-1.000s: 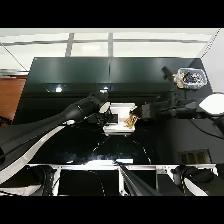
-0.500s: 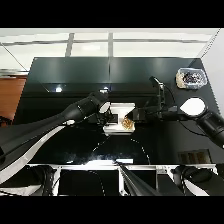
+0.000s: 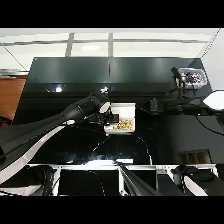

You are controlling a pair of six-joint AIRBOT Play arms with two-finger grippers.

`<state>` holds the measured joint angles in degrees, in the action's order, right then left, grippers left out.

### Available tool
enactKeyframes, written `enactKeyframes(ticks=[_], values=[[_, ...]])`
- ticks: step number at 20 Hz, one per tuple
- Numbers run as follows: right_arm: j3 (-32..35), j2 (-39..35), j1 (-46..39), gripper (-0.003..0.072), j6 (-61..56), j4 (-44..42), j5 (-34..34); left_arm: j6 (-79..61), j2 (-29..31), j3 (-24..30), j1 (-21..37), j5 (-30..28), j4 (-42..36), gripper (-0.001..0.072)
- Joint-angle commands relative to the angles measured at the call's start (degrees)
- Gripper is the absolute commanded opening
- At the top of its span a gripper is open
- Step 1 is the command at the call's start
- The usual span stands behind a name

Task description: Fold the box and place the chain.

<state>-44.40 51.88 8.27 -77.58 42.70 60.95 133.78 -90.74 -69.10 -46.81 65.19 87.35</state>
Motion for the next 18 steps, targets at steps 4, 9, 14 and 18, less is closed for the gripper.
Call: enactKeyframes(ticks=[4, 9, 14, 18], values=[[-0.3, -3.5, -3.1, 0.0348, 0.0, 3.8, 7.3, -1.8, 0.0, -0.1, 0.3, -0.1, 0.5, 0.0027], [-0.3, -3.5, -3.2, 0.0348, 0.0, 4.5, 6.9, -2.6, 3.1, -3.3, -0.2, 3.6, 1.6, 0.0519], [-0.3, -3.5, -3.2, 0.0348, 0.0, 4.7, 5.9, -18.8, 16.4, -1.0, -2.1, 6.1, 4.3, 0.0518], [-0.3, -3.5, -3.1, 0.0347, 0.0, 5.6, 5.5, -28.9, 35.9, 12.4, 4.2, 3.3, -0.7, 0.0518]])
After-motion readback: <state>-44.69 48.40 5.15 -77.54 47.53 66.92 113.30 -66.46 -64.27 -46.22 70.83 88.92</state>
